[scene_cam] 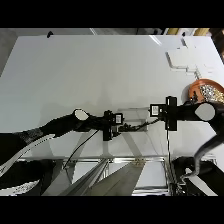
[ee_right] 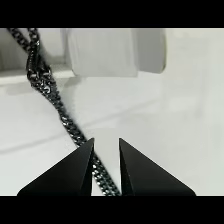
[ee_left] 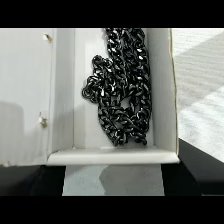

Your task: Fold the box and place the chain.

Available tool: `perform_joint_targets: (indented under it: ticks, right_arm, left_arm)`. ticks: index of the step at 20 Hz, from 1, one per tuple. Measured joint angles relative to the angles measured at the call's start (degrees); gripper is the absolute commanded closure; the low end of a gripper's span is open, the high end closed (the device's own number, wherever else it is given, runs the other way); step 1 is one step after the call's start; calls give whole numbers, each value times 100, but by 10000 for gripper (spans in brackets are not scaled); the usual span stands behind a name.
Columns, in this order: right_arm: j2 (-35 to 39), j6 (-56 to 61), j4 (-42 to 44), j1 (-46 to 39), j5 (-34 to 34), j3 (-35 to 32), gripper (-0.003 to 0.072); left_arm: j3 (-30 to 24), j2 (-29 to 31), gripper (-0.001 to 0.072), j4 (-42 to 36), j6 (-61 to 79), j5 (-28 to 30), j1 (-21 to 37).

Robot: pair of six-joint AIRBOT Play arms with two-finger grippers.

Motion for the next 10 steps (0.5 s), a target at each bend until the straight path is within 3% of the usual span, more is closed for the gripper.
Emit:
perform_joint_targets:
  ticks: [9,10]
  right_arm:
    - [-1202,-446,164,264,-31,-11,430]
    - [-1252,-466,190,289,-85,-11,455]
  left_arm:
    - [0,0,506,0,0,0,0]
    - [0,0,505,2,0,0,0]
